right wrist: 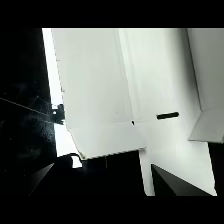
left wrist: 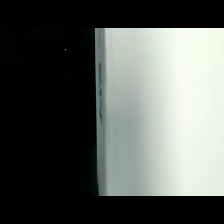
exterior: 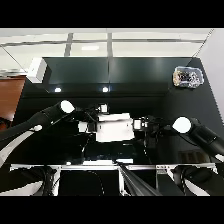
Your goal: Fold the box and place the chain.
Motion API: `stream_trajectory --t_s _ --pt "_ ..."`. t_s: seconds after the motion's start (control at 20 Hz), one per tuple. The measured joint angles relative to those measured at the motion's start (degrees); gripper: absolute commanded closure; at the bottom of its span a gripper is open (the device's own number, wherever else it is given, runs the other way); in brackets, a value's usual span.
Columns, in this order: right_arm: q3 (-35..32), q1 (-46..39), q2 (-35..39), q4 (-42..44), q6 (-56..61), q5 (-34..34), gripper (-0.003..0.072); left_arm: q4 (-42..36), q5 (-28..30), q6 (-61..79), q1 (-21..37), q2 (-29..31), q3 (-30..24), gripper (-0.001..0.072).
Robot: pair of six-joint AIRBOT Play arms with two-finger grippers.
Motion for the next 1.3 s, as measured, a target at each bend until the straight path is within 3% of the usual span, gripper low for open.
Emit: stream_trajectory --t_s 0.5,0.8,1.3 --pt "0.24 7.13 -5.86 4.52 -6.12 -12.07 -0.0021 0.15 -0.17 -0.07 0.0 -0.04 0.0 0.0686" --pt "3.56 4.83 -6.16 5.6 -7.72 -11.98 -0.0021 0.17 -0.2 -0.17 0.0 -0.04 0.0 0.0685" --pt "5.64 -3.65 -6.86 16.35 -16.41 -8.48 -0.0021 0.17 -0.22 -0.09 0.0 -0.07 0.0 0.0685"
